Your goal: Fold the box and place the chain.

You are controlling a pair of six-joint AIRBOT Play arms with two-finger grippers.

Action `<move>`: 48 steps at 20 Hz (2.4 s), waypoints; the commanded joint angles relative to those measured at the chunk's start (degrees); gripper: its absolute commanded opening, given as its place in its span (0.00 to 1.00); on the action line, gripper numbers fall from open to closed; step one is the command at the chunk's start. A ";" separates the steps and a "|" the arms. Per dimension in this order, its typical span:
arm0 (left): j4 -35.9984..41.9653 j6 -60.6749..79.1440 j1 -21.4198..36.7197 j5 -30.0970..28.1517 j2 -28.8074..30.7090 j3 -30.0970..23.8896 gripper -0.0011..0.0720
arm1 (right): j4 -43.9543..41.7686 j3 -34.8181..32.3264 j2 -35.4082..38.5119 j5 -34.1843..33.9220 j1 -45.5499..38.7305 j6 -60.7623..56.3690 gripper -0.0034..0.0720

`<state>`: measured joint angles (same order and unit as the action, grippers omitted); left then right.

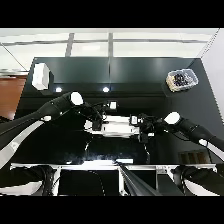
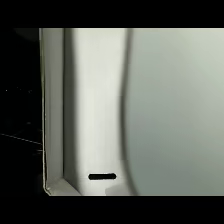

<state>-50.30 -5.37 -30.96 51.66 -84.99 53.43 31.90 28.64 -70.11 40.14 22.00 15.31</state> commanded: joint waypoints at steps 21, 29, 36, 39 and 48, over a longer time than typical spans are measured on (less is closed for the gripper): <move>-25.33 -47.52 2.58 20.81 16.13 4.68 0.05 | 1.36 0.00 -0.04 1.38 0.09 0.98 0.29; 18.62 -36.68 3.34 7.96 24.87 -17.81 0.05 | 1.33 0.00 -0.04 1.36 0.09 0.98 0.28; 43.17 -21.97 3.69 -21.24 22.18 -22.38 0.05 | 1.20 0.00 -0.04 1.18 0.09 0.94 0.28; 35.15 -21.97 3.43 -21.00 18.64 -20.35 0.05 | 1.20 0.00 -0.04 1.16 0.09 0.94 0.28; 4.07 -35.26 0.46 -2.01 3.54 -4.63 0.05 | 1.20 0.00 -0.04 1.18 0.09 0.94 0.28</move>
<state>-38.59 -38.46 -30.24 40.97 -77.36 45.28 33.17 28.67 -70.13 41.34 22.04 16.34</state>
